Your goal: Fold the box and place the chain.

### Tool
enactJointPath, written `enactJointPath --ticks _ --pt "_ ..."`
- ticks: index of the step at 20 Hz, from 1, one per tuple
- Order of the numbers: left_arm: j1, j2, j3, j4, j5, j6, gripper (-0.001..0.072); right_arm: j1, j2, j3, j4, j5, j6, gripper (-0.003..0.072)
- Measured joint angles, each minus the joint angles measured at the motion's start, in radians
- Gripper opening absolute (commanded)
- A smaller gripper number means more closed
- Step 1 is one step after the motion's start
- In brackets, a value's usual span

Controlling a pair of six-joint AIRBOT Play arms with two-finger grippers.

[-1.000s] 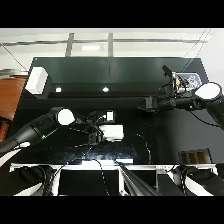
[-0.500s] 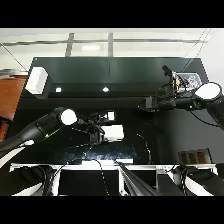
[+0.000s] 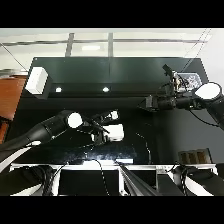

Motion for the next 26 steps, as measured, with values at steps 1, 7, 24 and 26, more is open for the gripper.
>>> enactJointPath --ticks 1,7,24,26 --pt "-0.008 -0.001 0.0 0.013 0.001 -0.018 0.0696 0.0 0.0 0.0 0.0 0.0 0.0 0.002" --pt "-0.029 -0.002 0.0 0.098 -0.009 -0.136 0.0393 0.0 0.0 0.0 0.0 -0.003 0.0 0.002" --pt "0.578 0.341 0.032 0.319 -0.322 -0.433 0.0349 0.0 0.0 0.0 -0.003 0.002 -0.026 0.0019" --pt "0.742 0.364 0.032 0.33 -0.341 -0.445 0.035 0.0 0.0 0.0 -0.003 0.0 -0.033 0.002"
